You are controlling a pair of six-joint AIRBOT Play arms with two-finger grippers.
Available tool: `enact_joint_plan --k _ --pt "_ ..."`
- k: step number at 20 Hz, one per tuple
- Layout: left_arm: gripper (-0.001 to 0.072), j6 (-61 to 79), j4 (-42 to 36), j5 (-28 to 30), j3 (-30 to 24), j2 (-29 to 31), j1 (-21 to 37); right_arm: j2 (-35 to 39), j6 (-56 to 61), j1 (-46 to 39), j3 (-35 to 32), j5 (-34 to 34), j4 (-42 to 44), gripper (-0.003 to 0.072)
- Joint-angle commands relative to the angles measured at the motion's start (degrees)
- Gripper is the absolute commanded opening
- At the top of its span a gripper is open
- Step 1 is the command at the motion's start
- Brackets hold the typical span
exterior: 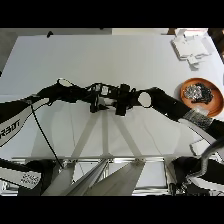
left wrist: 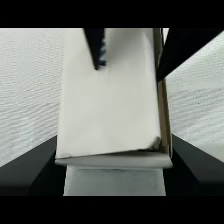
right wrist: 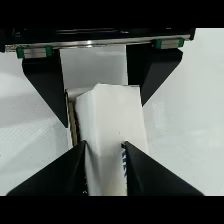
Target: Fold the box and place the chain.
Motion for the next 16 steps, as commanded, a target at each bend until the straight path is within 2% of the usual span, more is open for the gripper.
enact_joint_plan --k 1,5,7,9,16 --pt "0.0342 -0.02 0.0 0.13 0.02 0.02 0.04 -0.04 0.15 0.22 -0.17 0.42 0.07 0.0215" --pt "0.0342 -0.02 0.0 0.13 0.02 0.02 0.04 -0.04 0.17 0.22 -0.17 0.59 0.2 0.0233" --pt "0.0342 -0.02 0.0 0.13 0.02 0.02 0.04 -0.04 1.11 0.22 -0.17 1.03 0.7 0.0304" --pt "0.0342 -0.02 0.0 0.13 0.02 0.02 0.04 -0.04 4.63 0.22 -0.17 2.32 0.68 0.0343" --pt "0.0342 -0.02 0.0 0.13 0.02 0.02 0.04 0.9 7.69 0.2 -0.17 2.89 0.44 0.0342"
